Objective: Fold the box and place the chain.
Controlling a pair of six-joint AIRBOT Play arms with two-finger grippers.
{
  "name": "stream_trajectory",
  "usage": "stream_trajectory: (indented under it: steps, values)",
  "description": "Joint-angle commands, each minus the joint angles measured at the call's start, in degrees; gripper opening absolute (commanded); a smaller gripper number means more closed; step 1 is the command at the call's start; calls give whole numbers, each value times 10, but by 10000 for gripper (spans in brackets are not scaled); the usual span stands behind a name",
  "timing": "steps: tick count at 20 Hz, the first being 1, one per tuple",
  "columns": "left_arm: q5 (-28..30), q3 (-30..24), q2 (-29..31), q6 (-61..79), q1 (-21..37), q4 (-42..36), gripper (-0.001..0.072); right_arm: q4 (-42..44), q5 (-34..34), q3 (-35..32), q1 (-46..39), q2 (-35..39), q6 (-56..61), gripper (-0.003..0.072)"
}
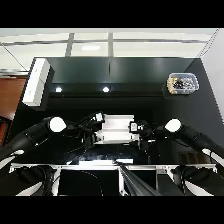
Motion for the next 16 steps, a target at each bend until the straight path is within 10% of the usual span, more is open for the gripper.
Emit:
stream_trajectory:
  steps: [1, 16]
  values:
    - [3, 0, -2, 5, -2, -11, 333, 0, 0, 0, 0, 0, 0, 232]
    - [80, 0, -7, 7, -48, -29, 333, 0, 0, 0, 0, 0, 0, 232]
